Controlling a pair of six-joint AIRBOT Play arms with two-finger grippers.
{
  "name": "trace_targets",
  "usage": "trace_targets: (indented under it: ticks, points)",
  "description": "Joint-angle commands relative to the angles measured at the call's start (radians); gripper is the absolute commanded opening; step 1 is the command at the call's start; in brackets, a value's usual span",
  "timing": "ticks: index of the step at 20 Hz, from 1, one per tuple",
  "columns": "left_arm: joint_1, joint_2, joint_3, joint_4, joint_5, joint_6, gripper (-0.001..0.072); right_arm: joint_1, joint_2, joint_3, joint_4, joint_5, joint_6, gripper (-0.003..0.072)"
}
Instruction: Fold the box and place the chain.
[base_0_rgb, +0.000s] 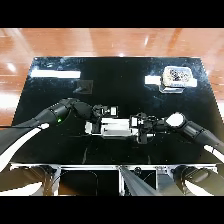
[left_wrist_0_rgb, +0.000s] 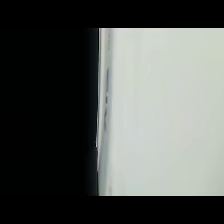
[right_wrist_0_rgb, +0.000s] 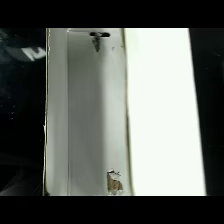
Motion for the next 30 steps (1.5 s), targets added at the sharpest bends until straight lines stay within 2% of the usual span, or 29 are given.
trace_targets:
  ticks: [1,13,17,24,28,30]
  points:
    - [0.001,0.001,0.004,0.009,0.01,0.0,0.0024,0.0,-0.031,0.0,0.013,0.008,-0.029,0.072]
    - [0.001,0.001,0.004,0.017,0.025,0.0,0.0024,0.0,-0.05,0.0,0.002,-0.004,0.047,0.0719]
    - [0.001,0.001,0.004,0.017,0.024,0.0,0.0024,-0.001,-0.05,-0.001,-0.058,-0.007,0.11,0.0718]
    - [0.001,0.001,0.004,0.017,0.024,0.0,0.0025,0.0,-0.051,-0.019,0.032,-0.034,0.138,0.0717]
    - [0.001,0.001,0.004,0.017,0.025,0.0,0.0024,0.0,-0.052,-0.025,0.031,-0.049,0.175,0.0717]
    - [0.001,0.001,0.004,0.017,0.024,0.0,0.0024,0.0,-0.052,-0.026,0.031,-0.048,0.179,0.0598]
